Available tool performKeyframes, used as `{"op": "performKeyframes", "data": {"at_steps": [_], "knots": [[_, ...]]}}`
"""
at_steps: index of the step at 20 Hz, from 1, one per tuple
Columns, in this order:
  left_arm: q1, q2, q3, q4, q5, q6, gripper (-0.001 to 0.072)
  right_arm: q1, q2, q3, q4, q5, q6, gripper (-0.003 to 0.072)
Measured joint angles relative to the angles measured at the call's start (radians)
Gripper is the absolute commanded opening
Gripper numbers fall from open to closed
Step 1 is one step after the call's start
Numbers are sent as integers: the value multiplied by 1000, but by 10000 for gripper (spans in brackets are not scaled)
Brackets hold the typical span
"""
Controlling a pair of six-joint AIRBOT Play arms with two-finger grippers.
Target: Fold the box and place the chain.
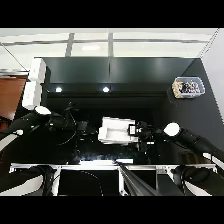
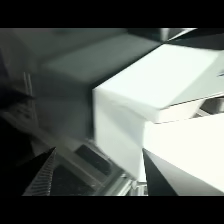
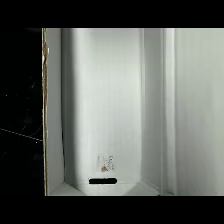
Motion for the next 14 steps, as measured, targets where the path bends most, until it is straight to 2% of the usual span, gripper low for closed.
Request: {"op": "performKeyframes", "data": {"at_steps": [5,9,14], "knots": [[-36,6,54,-2,-34,11,596,0,0,0,0,0,0,202],[-119,8,106,1,-2,-36,596,0,0,0,0,0,0,201],[-232,8,177,106,29,-220,595,0,0,0,0,0,0,202]]}}
